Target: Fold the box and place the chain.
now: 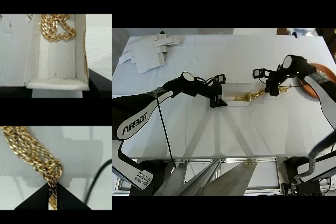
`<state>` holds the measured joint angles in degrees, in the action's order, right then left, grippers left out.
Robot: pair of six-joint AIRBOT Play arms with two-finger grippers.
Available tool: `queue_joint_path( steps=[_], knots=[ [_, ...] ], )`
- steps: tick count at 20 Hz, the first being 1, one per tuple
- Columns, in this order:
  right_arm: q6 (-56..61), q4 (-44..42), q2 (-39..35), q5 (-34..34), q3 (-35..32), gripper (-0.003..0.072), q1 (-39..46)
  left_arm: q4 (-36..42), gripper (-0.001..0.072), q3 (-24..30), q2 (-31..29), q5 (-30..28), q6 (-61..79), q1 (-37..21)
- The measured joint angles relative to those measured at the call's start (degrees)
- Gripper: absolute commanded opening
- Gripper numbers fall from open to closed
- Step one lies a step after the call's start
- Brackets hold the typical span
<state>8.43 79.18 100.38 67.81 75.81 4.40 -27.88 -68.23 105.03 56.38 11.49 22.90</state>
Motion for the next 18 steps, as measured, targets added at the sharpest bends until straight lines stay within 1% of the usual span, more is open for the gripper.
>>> queue_joint_path(
  steps=[3, 4, 6, 8, 12, 15, 18],
  knots=[
    [1.6, 0.5, -2.9, 1.7, -0.1, 0.0014, -0.1, 0.0, 0.0337, 0.0, 0.0, 0.0, 0.0, 0.0],
    [2.1, -0.2, -4.4, 0.9, 0.1, 0.0014, 0.0, 0.0, 0.0337, 0.0, 0.0, 0.0, 0.0, 0.0],
    [2.9, -1.5, -7.3, 2.7, 0.0, 0.0014, -0.1, 0.0, 0.0337, 0.0, 0.0, 0.0, 0.0, 0.0],
    [4.0, -3.9, -10.1, 2.7, 0.0, 0.0014, -0.1, 0.0, 0.0337, 0.0, 0.0, 0.0, 0.0, 0.0],
    [5.1, -11.2, -14.4, 5.2, 0.1, 0.0014, -0.8, 0.0, 0.0337, 0.0, 0.0, 0.0, 0.0, 0.0],
    [5.8, -15.2, -15.9, 5.9, 0.1, 0.0014, -3.3, 0.0, 0.0337, 0.0, 0.0, 0.0, 0.0, 0.0],
    [7.1, -17.4, -16.5, 6.0, 0.1, 0.0014, -7.1, 0.0, 0.0337, 0.0, 0.0, 0.0, 0.0, 0.0]
  ],
)
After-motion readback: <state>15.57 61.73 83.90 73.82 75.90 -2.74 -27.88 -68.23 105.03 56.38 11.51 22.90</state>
